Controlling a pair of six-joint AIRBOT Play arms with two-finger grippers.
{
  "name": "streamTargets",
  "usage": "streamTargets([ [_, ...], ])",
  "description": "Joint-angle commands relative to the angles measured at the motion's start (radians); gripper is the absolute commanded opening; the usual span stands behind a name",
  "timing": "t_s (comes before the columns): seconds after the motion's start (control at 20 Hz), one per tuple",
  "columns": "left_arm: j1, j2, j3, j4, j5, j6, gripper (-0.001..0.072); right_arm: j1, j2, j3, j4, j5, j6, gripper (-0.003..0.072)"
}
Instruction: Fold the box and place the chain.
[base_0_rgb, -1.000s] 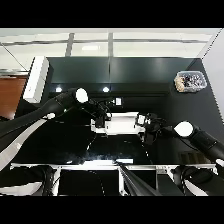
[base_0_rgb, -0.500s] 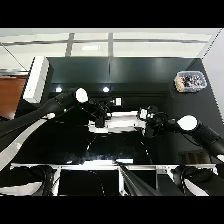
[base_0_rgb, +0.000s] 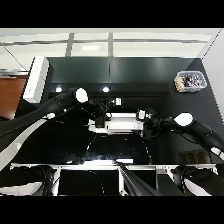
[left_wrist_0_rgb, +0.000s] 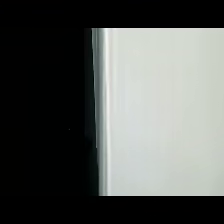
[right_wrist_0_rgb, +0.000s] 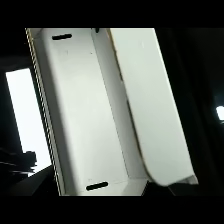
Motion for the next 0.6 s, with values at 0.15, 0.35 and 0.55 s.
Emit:
streamTargets([
  [0.15,0.000,0.000,0.001,0.000,0.003,0.000,0.0031,-0.004,-0.099,0.001,0.037,0.044,-0.138,0.0665],
  [0.35,0.000,0.000,0.001,0.000,0.003,0.000,0.0032,-0.004,-0.127,0.001,0.016,0.041,-0.140,0.0665],
  [0.55,0.000,0.000,0.001,0.000,0.003,0.000,0.0032,-0.004,-0.127,0.001,0.015,0.037,-0.133,0.0665],
])
